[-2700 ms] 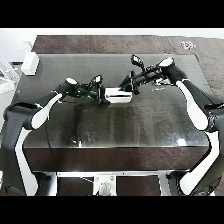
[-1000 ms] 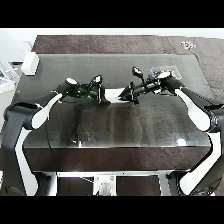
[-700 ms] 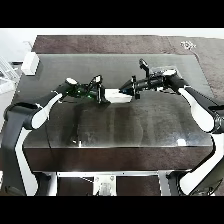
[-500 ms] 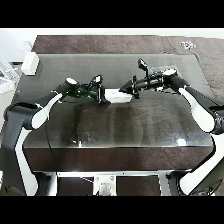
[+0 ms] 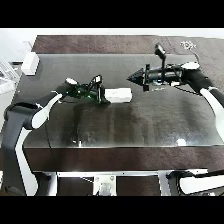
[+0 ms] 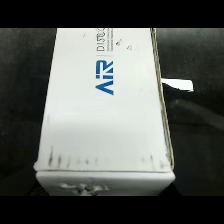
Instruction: Fold the box and place the chain.
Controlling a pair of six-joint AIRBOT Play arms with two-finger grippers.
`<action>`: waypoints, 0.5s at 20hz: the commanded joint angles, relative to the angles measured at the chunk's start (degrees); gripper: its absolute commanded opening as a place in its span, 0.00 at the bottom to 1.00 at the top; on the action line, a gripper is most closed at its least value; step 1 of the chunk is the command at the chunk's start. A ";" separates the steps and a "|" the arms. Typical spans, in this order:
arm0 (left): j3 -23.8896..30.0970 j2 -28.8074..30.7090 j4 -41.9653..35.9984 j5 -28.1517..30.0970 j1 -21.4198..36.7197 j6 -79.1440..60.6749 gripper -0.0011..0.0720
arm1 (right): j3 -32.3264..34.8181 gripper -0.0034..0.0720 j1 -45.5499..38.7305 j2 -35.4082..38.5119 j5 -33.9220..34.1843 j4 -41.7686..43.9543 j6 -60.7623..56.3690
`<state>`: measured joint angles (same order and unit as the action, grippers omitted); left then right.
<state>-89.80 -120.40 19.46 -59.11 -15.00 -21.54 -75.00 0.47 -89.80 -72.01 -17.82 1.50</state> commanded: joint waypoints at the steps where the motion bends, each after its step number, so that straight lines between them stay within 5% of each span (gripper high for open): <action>1: -0.09 0.04 -0.70 0.55 0.04 0.31 0.67 | 7.28 0.05 -1.99 6.86 2.64 1.20 -1.53; 2: -0.09 0.09 -0.66 0.87 0.11 0.85 0.57 | 9.42 0.06 -2.51 8.02 2.64 1.86 -1.53; 3: -0.50 0.17 0.09 0.09 0.50 1.60 0.08 | 10.99 0.06 -2.89 8.90 2.67 2.23 -1.53; 10: -0.90 8.39 2.08 3.80 5.60 16.31 0.03 | 18.62 0.06 -4.74 15.15 3.58 2.82 -4.59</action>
<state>-91.15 -116.25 21.52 -57.04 -11.51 -10.79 -59.09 -3.60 -77.25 -68.86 -15.25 -1.98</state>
